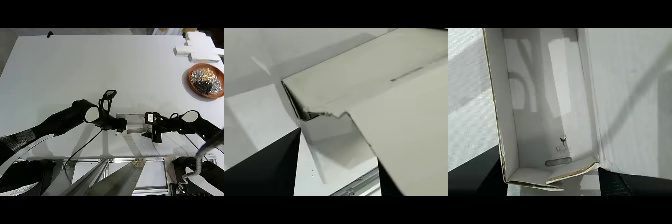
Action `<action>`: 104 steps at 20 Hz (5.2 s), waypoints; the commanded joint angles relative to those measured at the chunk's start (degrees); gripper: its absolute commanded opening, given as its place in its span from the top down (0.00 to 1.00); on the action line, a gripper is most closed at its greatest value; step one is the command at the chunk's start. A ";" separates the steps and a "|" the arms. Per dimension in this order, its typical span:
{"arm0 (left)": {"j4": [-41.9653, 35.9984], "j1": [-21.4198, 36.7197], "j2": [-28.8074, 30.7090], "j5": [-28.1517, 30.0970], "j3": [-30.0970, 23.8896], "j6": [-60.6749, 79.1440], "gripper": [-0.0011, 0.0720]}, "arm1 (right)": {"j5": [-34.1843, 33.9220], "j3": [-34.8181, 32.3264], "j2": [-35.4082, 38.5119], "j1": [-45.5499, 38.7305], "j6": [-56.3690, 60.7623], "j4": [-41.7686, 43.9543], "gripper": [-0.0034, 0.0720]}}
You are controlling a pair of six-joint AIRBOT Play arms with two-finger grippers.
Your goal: Fold the box and place the chain.
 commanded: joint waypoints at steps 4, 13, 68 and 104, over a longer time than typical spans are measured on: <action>8.66 -2.62 -6.03 -7.50 7.04 -11.58 0.33 | 0.00 0.02 0.02 0.00 0.02 0.04 0.42; 11.10 -4.44 -13.25 -16.50 15.23 -19.98 0.33 | 0.00 0.02 0.04 0.00 0.02 0.02 0.42; 15.67 -5.09 -21.57 -28.20 24.68 -25.51 0.90 | 0.00 0.02 0.04 0.00 0.02 0.04 0.42; 13.38 2.27 10.88 -32.15 14.47 31.32 0.04 | -0.04 0.02 0.02 0.00 0.02 0.02 0.42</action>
